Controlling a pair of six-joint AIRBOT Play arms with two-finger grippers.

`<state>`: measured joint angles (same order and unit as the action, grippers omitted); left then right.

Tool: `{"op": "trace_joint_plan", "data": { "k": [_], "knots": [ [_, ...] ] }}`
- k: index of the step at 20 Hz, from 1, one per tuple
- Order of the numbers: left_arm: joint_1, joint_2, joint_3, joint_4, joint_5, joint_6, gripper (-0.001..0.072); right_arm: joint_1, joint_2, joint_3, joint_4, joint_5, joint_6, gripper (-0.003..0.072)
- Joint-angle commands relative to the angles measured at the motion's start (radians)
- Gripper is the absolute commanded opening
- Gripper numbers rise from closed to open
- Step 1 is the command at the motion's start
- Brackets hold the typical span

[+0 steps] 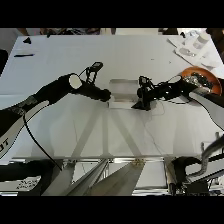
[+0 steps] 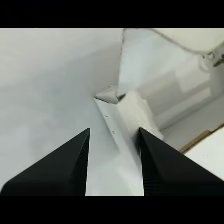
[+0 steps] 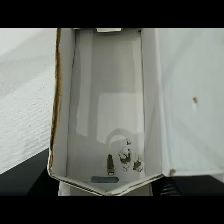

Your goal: Fold the box and place the chain.

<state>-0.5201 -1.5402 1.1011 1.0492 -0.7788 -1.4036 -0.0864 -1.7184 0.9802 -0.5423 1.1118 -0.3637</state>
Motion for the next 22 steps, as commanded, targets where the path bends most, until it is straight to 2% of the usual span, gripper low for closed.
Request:
{"op": "trace_joint_plan", "data": {
  "k": [1, 4, 9, 14, 22],
  "knots": [
    [-0.033, -0.032, 0.085, 0.173, -0.087, -0.187, 0.0345, 0.0, 0.0, 0.001, -0.003, 0.0, -0.001, 0.0403],
    [-0.06, -0.096, 0.155, 0.202, -0.169, -0.262, 0.0345, 0.0, 0.0, 0.001, -0.003, 0.0, -0.001, 0.0403],
    [-0.104, -0.148, 0.237, 0.21, -0.2, -0.292, 0.0345, 0.0, 0.0, 0.001, -0.003, 0.0, -0.001, 0.0403],
    [-0.113, -0.162, 0.264, 0.313, -0.249, -0.397, 0.0344, 0.0, 0.0, 0.001, -0.003, 0.0, -0.001, 0.0403],
    [-0.142, -0.207, 0.283, 0.369, -0.299, -0.512, 0.0344, 0.0, 0.0, 0.001, -0.003, 0.0, -0.001, 0.0403]
  ]
}}
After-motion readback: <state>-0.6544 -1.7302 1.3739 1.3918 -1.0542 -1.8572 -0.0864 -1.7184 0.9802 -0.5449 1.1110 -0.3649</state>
